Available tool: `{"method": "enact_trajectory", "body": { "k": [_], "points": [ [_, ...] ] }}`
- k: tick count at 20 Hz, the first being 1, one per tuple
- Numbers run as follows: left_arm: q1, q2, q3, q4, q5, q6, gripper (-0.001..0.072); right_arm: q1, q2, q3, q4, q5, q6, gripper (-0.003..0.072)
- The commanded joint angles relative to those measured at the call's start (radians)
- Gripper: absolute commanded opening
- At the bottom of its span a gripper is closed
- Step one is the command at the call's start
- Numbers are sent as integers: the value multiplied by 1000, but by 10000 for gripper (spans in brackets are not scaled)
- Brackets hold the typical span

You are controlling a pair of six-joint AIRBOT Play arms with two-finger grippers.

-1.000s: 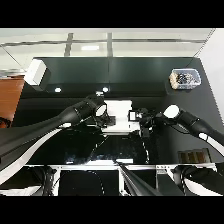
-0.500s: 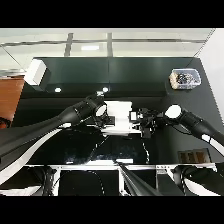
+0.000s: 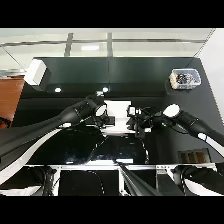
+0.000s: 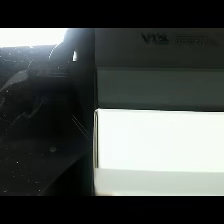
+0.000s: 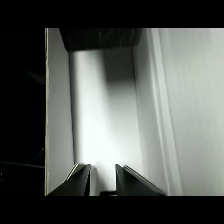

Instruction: Fold the box and place the chain.

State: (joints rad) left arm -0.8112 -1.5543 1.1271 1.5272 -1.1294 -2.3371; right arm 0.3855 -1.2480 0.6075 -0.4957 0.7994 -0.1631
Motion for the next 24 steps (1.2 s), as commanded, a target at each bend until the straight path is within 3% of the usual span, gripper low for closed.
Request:
{"method": "enact_trajectory", "body": {
  "k": [1, 2, 3, 4, 6, 7, 8, 9, 10, 11, 12, 13, 15, 17, 19, 24],
  "points": [
    [0, 0, 0, -7, 7, -1, 26, 34, -35, 1, 50, -58, 1, 179],
    [0, 0, 0, -17, 8, -1, 26, 34, -39, 1, 48, -67, 2, 176],
    [0, 0, 0, -18, 10, -1, 26, 33, -39, 1, 43, -71, 2, 93],
    [0, 0, 0, -18, 11, -1, 26, 33, -39, 1, 41, -70, 2, 65],
    [0, 0, 0, -18, 15, -1, 26, 33, -39, 1, 39, -68, 2, 73],
    [0, 0, 0, -21, 19, -1, 26, 33, -39, 1, 39, -70, 2, 293],
    [0, 0, 0, -22, 23, -1, 26, 33, -39, 1, 34, -70, 3, 305],
    [0, 0, 0, -22, 24, -1, 26, 33, -39, 1, 22, -70, 2, 244],
    [0, 0, 0, -22, 24, -2, 26, 33, -39, 1, 23, -71, 3, 311],
    [0, 0, 0, -22, 24, -1, 26, 33, -39, 1, 23, -74, 2, 511],
    [0, 0, 0, -21, 25, -2, 26, 33, -39, 1, 22, -74, 3, 369],
    [0, 0, 0, -21, 24, -1, 26, 33, -39, 1, 19, -70, 3, 168],
    [0, 0, 0, -21, 24, -1, 26, 32, -35, 1, 19, -58, 11, 14],
    [0, 0, 0, -21, 25, -1, 27, 19, -3, 2, -8, -60, 129, 12],
    [0, 0, 0, -19, 24, -1, 27, -20, 72, 6, -114, -35, 391, 12],
    [0, 0, 0, -18, 21, -1, 27, -279, 291, 86, -341, 311, 936, 13]
  ]
}}
